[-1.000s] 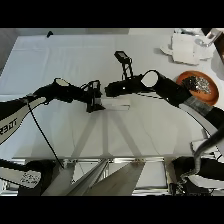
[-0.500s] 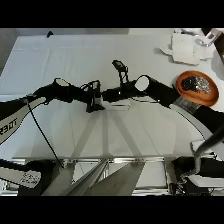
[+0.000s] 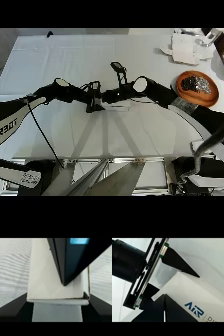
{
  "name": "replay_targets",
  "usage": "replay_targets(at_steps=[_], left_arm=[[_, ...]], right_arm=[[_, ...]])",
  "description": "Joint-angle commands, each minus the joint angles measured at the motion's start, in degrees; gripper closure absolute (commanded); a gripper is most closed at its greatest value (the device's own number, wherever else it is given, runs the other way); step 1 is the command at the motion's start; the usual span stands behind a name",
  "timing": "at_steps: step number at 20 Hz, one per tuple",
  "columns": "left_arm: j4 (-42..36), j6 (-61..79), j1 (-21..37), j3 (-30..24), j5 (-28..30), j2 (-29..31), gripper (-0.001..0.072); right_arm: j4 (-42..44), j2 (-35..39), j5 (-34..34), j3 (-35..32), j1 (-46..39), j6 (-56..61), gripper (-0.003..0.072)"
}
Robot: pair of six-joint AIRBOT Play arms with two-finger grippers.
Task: Fold the box and place the chain.
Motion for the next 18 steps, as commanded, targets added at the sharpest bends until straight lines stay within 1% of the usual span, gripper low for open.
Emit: replay_targets(at_steps=[1, 2, 3, 6, 9, 10, 13, 15, 17, 18], left_arm=[[-0.2, -0.1, 0.0, 0.0, 0.2, 0.0, 0.0317], [-0.2, -0.1, 0.0, 0.0, 0.2, 0.0, 0.0317], [-0.2, -0.1, 0.0, 0.0, 0.2, 0.0, 0.0317], [-0.2, -0.1, 0.0, 0.0, 0.2, 0.0, 0.0317], [-0.2, -0.1, 0.0, 0.0, 0.2, 0.0, 0.0317], [-0.2, -0.1, 0.0, 0.0, 0.2, 0.0, 0.0317], [-0.2, -0.1, 0.0, 0.0, 0.2, 0.0, 0.0317], [-0.2, -0.1, 0.0, 0.0, 0.2, 0.0, 0.0317], [-0.2, -0.1, 0.0, 0.0, 0.2, 0.0, 0.0317], [-0.2, -0.1, 0.0, 0.0, 0.2, 0.0, 0.0317]], right_arm=[[-1.7, 0.7, -2.9, 0.0, 0.1, -1.0, 0.0563], [-3.0, 1.3, -3.9, 0.0, 0.1, -1.7, 0.0423], [-4.3, 2.1, -4.7, 0.0, 0.0, -2.3, 0.0398], [-11.4, 5.1, -5.9, 0.0, 0.1, -2.3, 0.0396], [-23.1, 7.6, -4.9, 0.0, 0.1, -2.3, 0.039], [-25.6, 8.0, -4.7, 0.0, 0.1, -2.6, 0.039], [-25.4, 8.4, -4.3, 0.0, 0.1, -7.5, 0.0388], [-25.2, 8.6, -2.7, 0.0, 0.4, -14.3, 0.0387], [-25.4, 9.2, 0.2, 0.0, 1.2, -22.7, 0.0301], [-25.4, 9.6, 1.2, 0.0, 1.7, -25.9, 0.0297]])
